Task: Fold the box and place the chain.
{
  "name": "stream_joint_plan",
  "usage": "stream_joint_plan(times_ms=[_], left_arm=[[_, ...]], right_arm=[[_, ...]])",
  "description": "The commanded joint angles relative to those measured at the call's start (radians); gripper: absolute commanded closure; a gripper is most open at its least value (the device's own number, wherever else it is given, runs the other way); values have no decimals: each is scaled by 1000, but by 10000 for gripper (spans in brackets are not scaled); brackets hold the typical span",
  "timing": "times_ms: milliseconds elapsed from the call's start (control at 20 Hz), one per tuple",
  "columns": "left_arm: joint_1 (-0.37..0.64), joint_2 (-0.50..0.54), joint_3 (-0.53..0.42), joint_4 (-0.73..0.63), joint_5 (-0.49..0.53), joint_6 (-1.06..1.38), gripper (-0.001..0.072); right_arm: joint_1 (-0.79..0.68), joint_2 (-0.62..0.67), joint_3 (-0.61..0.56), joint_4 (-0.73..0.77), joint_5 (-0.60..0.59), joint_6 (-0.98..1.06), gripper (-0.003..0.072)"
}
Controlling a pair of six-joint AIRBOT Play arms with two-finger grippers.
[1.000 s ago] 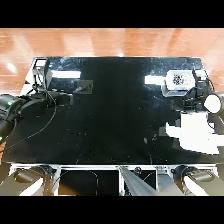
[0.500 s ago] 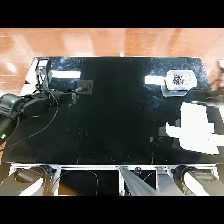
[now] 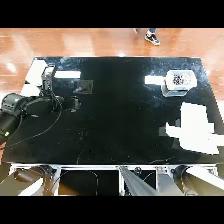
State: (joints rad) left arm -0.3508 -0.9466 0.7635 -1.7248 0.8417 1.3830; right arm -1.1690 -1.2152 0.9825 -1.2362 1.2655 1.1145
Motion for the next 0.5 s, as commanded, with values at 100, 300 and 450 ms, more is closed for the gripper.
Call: stream_joint_plan(times_ms=[100, 300, 450], left_arm=[[1, -8, 0, -21, 10, 0, 88], [1, -8, 2, -21, 11, -4, 88], [1, -8, 3, -20, -2, -3, 88]], right_arm=[[-261, -196, 178, 193, 216, -184, -34], [-247, -338, 198, 144, 306, -156, -34], [-211, -394, 225, 105, 334, -144, -34]])
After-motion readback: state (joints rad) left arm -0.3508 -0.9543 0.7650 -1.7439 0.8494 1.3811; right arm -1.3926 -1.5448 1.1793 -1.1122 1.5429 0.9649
